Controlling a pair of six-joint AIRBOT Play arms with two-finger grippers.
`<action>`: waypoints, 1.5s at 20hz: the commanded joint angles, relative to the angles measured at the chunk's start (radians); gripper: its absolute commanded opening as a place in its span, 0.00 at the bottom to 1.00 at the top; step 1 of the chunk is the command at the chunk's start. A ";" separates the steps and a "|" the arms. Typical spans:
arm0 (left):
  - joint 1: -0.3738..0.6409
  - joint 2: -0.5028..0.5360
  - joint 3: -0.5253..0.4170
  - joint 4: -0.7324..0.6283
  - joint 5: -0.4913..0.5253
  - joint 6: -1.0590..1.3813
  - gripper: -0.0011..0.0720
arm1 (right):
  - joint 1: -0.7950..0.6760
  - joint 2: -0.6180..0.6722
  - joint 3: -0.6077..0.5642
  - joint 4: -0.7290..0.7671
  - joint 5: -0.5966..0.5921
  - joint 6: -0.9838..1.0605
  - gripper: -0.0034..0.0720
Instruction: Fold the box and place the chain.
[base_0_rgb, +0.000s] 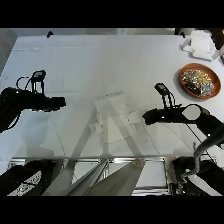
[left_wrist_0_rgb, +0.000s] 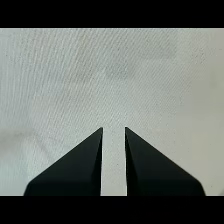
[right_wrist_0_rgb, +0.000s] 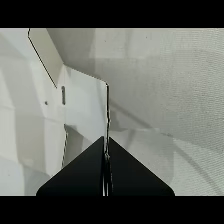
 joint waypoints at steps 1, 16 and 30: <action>0.000 -0.001 0.000 -0.048 -0.045 0.040 0.22 | 0.002 0.001 0.000 -0.002 -0.004 0.002 0.07; -0.066 -0.302 0.001 -1.097 0.093 1.344 0.61 | 0.002 0.001 0.000 0.007 0.035 0.002 0.07; -0.196 -0.314 0.001 -1.105 0.022 1.482 0.61 | 0.002 0.001 0.000 0.008 0.056 0.004 0.07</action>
